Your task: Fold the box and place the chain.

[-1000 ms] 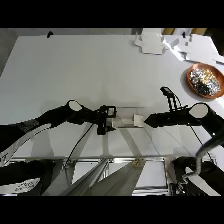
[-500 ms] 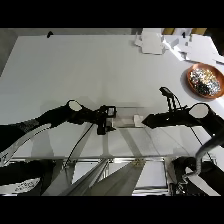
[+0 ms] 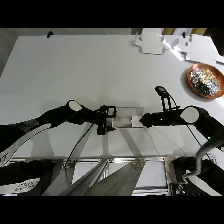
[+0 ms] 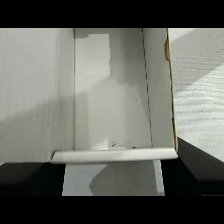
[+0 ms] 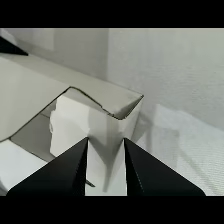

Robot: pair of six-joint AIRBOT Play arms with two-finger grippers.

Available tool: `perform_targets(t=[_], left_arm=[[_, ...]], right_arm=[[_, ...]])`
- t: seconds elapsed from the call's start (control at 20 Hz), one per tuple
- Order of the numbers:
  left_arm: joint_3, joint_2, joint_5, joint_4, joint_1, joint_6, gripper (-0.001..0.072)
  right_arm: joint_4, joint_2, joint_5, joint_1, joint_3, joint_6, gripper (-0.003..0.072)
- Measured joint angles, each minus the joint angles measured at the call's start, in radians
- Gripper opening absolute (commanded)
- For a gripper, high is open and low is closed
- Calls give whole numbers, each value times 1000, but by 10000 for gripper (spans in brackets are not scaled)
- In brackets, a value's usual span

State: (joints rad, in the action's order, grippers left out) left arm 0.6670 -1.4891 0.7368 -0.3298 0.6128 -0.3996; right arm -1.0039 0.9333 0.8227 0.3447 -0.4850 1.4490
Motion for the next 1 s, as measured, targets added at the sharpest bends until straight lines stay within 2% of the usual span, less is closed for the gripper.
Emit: perform_targets(t=[0.5, 1.0], left_arm=[[0, 0, 0, 0, 0, 0, 108], [0, 0, 0, 0, 0, 1, 107]], right_arm=[[-219, 138, 16, 174, -116, 313, 255], [-362, 278, 94, 246, -232, 484, 254]])
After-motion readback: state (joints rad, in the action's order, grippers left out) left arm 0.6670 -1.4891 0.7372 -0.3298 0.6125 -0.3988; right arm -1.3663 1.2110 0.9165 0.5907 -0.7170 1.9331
